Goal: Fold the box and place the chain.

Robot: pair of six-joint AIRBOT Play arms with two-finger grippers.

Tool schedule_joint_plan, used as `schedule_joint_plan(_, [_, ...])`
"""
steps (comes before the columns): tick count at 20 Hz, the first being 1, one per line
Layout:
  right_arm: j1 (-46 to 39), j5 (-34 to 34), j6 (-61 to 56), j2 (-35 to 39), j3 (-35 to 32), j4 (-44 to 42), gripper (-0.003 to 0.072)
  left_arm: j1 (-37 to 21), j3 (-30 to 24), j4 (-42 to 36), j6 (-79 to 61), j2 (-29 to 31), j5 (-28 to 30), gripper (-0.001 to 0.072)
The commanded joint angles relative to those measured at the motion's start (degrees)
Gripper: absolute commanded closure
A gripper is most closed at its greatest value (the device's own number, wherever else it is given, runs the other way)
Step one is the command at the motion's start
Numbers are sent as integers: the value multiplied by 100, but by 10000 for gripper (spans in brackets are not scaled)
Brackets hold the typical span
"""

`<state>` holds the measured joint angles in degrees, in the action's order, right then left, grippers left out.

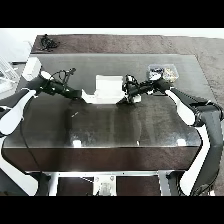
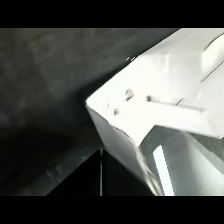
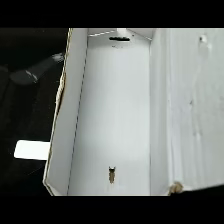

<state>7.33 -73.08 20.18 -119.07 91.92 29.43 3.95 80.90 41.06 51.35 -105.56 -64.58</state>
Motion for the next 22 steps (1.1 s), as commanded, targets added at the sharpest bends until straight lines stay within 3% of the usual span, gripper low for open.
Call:
schedule_joint_plan(1, [-2, -2, -2, -2, 4, -2, 104, 140, 345, -323, -236, -48, -223, 690])
schedule_joint_plan(3, [-2, -2, -2, -2, 4, -2, 104, 129, 715, -356, -234, -48, -503, 672])
schedule_joint_plan(4, [-2, -2, -2, -2, 4, -2, 104, 138, 807, -415, -238, -48, -608, 467])
schedule_joint_plan(5, [-2, -2, -2, -2, 4, -2, 104, 142, 815, -490, -293, -50, -669, 405])
schedule_joint_plan(17, [-2, -2, -2, -2, 4, -2, 104, 146, 752, -684, -358, -68, -730, 411])
schedule_joint_plan(22, [-2, -2, -2, -2, 4, -2, 105, 146, 341, -785, -339, -68, -496, 410])
